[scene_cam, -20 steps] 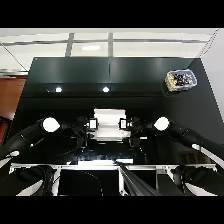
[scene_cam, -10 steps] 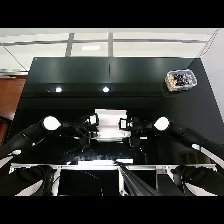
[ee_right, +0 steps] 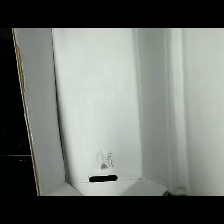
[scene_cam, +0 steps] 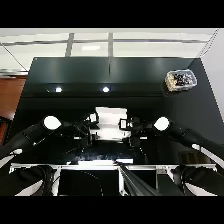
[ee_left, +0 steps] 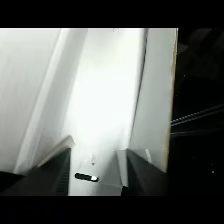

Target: Fold the box and place the chain.

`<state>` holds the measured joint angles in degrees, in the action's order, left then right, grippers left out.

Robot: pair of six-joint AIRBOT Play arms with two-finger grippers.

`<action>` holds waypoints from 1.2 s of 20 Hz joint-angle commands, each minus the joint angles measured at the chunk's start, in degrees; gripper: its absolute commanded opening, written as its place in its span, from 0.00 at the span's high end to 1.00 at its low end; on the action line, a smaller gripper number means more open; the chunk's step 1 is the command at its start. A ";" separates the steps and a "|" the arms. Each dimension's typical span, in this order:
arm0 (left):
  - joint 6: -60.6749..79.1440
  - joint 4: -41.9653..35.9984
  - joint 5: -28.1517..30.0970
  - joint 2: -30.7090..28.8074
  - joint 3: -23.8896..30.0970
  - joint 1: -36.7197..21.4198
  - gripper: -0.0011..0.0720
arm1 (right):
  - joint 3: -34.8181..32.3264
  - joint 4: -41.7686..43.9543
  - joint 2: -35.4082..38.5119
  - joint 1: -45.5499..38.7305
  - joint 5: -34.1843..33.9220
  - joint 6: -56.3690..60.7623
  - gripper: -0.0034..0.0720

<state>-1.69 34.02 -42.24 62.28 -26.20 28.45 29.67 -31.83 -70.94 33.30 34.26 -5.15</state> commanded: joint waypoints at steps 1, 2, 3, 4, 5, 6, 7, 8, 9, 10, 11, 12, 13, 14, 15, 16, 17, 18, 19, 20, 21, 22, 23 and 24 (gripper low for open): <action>0.00 -0.42 -0.17 0.07 -0.02 0.04 0.51 | -0.04 0.09 -0.04 0.02 0.00 0.04 0.38; 0.00 -0.46 -0.20 0.07 -0.04 0.04 0.53 | -0.04 0.09 -0.04 0.02 0.00 0.04 0.38; 0.00 -0.44 -0.20 0.07 -0.04 0.04 0.51 | -0.04 0.09 -0.04 0.02 0.00 0.04 0.38; 0.00 -0.26 -0.39 -0.04 -0.04 0.02 0.48 | -0.04 0.09 -0.04 0.02 0.00 0.04 0.38; -0.24 0.94 -0.44 -0.31 -0.26 0.00 0.59 | -0.04 0.09 -0.04 0.02 0.00 0.04 0.38; -2.14 4.02 -0.46 -0.96 -0.90 -0.26 0.87 | -0.04 0.09 -0.04 0.02 0.00 0.04 0.38; -5.84 7.78 -0.42 -2.10 -1.70 -1.11 0.95 | -0.04 0.09 -0.04 0.02 0.00 0.04 0.38; -10.75 11.67 -0.44 -3.58 -2.43 -2.69 0.95 | -0.04 0.09 -0.04 0.02 0.00 0.04 0.38; -17.75 16.85 -0.44 -5.57 -3.10 -5.16 0.95 | -0.04 0.09 -0.04 0.02 0.00 0.04 0.37; -25.14 22.03 -0.57 -7.45 -3.63 -8.09 0.95 | -0.04 0.09 -0.04 0.02 0.00 0.04 0.38; -33.75 27.45 -1.62 -9.31 -4.24 -12.20 0.95 | -0.04 0.09 -0.04 0.02 -0.02 0.04 0.38; -42.49 31.43 -3.21 -10.58 -4.74 -16.76 0.95 | -0.04 0.09 -0.04 0.02 0.00 0.04 0.38; -53.13 33.88 -5.31 -11.34 -4.94 -22.51 0.95 | -0.04 0.09 -0.04 0.02 0.00 0.04 0.38; -62.51 34.34 -8.59 -11.19 -4.90 -28.35 0.95 | -0.04 0.09 -0.04 0.02 0.00 0.04 0.38; -69.81 33.51 -13.64 -10.25 -4.85 -34.69 0.95 | -0.04 0.09 -0.04 0.02 -0.02 0.04 0.38; -72.35 30.60 -18.34 -8.98 -4.37 -40.06 0.95 | -0.04 0.09 -0.04 0.02 0.00 0.04 0.38; -71.69 24.68 -21.62 -7.37 -3.04 -44.70 0.95 | -0.04 0.09 -0.04 0.02 0.00 0.04 0.38; -67.45 17.29 -25.05 -5.14 -1.14 -48.22 0.95 | -0.04 0.09 -0.04 0.02 0.00 0.04 0.38; -61.31 12.04 -28.46 -2.34 0.35 -49.99 0.95 | -0.04 0.09 -0.04 0.02 0.00 0.04 0.38; -59.10 9.99 -29.59 0.37 1.27 -50.03 0.95 | -0.04 0.09 -0.04 0.02 0.00 0.04 0.38; -58.12 9.03 -28.94 3.13 1.64 -48.76 0.95 | -0.04 0.09 -0.04 0.02 0.00 0.04 0.38; -58.07 8.52 -28.17 5.62 1.62 -46.80 0.95 | -0.04 0.09 -0.04 0.02 0.00 0.04 0.38; -58.03 7.78 -27.56 8.07 1.53 -44.00 0.95 | -0.04 0.09 -0.04 0.02 0.00 0.04 0.38; -57.83 7.15 -26.95 10.05 1.36 -41.00 0.95 | -0.04 0.09 -0.04 0.02 0.00 0.04 0.38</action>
